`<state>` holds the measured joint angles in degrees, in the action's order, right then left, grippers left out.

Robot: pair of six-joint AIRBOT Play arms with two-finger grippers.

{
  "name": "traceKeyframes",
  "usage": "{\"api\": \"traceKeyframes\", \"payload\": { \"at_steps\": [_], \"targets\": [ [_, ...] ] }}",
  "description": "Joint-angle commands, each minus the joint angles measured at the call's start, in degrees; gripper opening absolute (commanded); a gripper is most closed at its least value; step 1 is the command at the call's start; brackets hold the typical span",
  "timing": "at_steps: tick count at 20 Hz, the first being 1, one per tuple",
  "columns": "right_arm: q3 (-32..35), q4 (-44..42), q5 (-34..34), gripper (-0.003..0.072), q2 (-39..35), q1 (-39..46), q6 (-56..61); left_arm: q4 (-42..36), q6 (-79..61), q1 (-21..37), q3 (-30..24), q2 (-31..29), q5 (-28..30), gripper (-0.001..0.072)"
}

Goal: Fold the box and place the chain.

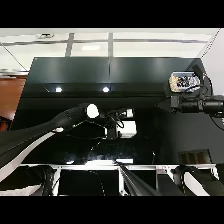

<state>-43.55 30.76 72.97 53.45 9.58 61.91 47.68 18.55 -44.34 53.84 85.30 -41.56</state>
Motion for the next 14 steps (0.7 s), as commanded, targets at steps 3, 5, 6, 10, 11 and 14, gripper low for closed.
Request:
{"api": "traceKeyframes", "payload": {
  "at_steps": [3, 5, 6, 10, 11, 14],
  "targets": [
    [-0.04, -0.02, -0.13, 0.0009, -0.02, 0.02, 0.02, 5.99, 8.33, 1.66, 1.05, -0.94, 0.48, 0.0252],
    [-0.04, -0.02, -0.13, 0.0009, -0.02, 0.02, 0.02, 8.96, 12.81, 5.51, 2.12, -2.36, 0.26, 0.0252],
    [-0.04, -0.02, -0.15, 0.0009, -0.02, 0.02, 0.0, 11.21, 14.6, 8.17, 2.62, -3.28, 0.09, 0.0252],
    [-0.04, 0.02, -0.9, 0.0009, -0.02, 0.02, 0.0, 16.76, 19.76, 25.49, 6.78, -5.92, -0.04, 0.0252],
    [-0.04, 0.0, -1.18, 0.0009, -0.02, 0.02, 0.02, 16.76, 21.35, 30.95, 8.59, -5.79, 0.59, 0.0252],
    [-0.04, 0.0, -1.44, 0.0009, -0.02, 0.02, 0.0, 15.37, 27.3, 45.64, 14.08, -4.09, 3.54, 0.0253]
  ]
}}
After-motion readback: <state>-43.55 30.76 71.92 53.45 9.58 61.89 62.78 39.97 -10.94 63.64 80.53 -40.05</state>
